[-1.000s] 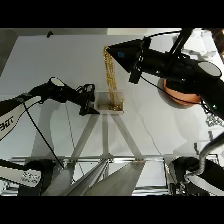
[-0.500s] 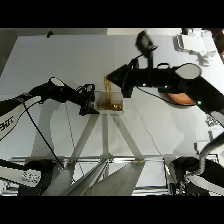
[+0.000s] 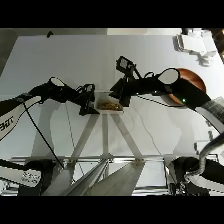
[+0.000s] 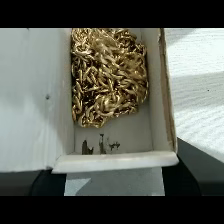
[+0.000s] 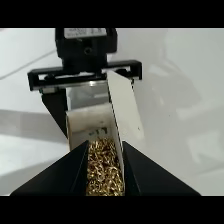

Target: Fold the box and place the chain.

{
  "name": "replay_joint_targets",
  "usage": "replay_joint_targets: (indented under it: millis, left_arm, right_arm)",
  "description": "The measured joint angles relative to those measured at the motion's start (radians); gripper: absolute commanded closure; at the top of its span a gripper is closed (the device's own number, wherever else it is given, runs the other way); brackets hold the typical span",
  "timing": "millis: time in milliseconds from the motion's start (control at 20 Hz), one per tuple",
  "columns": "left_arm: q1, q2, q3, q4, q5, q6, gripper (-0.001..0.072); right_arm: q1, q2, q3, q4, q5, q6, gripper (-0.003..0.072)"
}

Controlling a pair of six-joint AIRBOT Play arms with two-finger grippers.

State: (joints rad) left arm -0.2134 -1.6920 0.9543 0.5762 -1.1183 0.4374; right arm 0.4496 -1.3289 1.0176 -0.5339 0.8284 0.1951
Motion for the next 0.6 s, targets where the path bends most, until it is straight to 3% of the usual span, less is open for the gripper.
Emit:
replay_joint_targets:
  millis: [250,600]
  left_arm:
    - [0.000,0.000,0.000,0.000,0.000,0.000,0.0455]
    - [0.000,0.000,0.000,0.000,0.000,0.000,0.0455]
  right_arm:
    - [-0.060,-0.059,0.135,-0.089,0.042,0.237,0.0448]
    - [-0.111,-0.296,0.335,-0.158,0.339,0.442,0.0419]
